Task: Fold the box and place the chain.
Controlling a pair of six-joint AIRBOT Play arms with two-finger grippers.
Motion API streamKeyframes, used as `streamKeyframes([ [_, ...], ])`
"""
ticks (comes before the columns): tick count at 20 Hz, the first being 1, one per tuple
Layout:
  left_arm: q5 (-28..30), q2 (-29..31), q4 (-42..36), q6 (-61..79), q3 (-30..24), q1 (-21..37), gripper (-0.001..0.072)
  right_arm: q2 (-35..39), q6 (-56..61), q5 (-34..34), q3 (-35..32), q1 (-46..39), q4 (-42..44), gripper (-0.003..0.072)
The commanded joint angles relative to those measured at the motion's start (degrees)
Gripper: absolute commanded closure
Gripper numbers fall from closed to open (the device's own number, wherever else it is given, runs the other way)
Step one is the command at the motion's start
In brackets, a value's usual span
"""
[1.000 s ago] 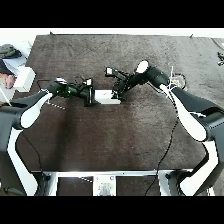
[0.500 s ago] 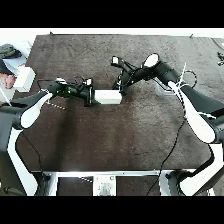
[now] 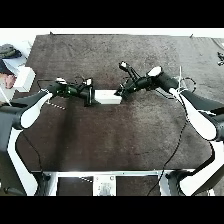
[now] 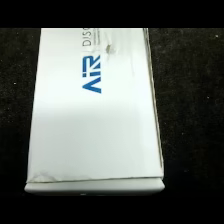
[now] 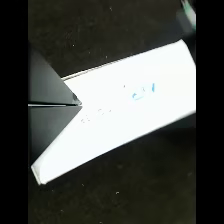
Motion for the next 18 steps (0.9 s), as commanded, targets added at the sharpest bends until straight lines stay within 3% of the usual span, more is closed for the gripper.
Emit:
streamKeyframes([
  [1, 0.04, -0.02, 0.00, 0.00, 0.00, 0.04, 0.0423, -0.04, -0.28, -1.11, -3.61, -0.07, -0.04, 0.0697],
  [6, 0.04, -0.02, 0.00, 0.00, 0.00, 0.04, 0.0423, 0.20, -0.33, -2.36, -5.99, -0.17, -1.31, 0.0697],
  [9, 0.04, -0.02, 0.00, 0.00, 0.00, 0.04, 0.0424, 3.98, -2.45, -4.81, -5.60, -0.26, 2.01, 0.0697],
  [15, 0.02, -0.02, -0.02, 0.00, 0.00, 0.04, 0.0423, 19.17, 0.09, -5.44, -5.44, -0.26, 7.50, 0.0699],
  [18, 0.02, -0.02, -0.02, 0.00, 0.00, 0.04, 0.0424, 29.42, 3.45, -7.10, -10.56, -0.33, 6.14, 0.0699],
])
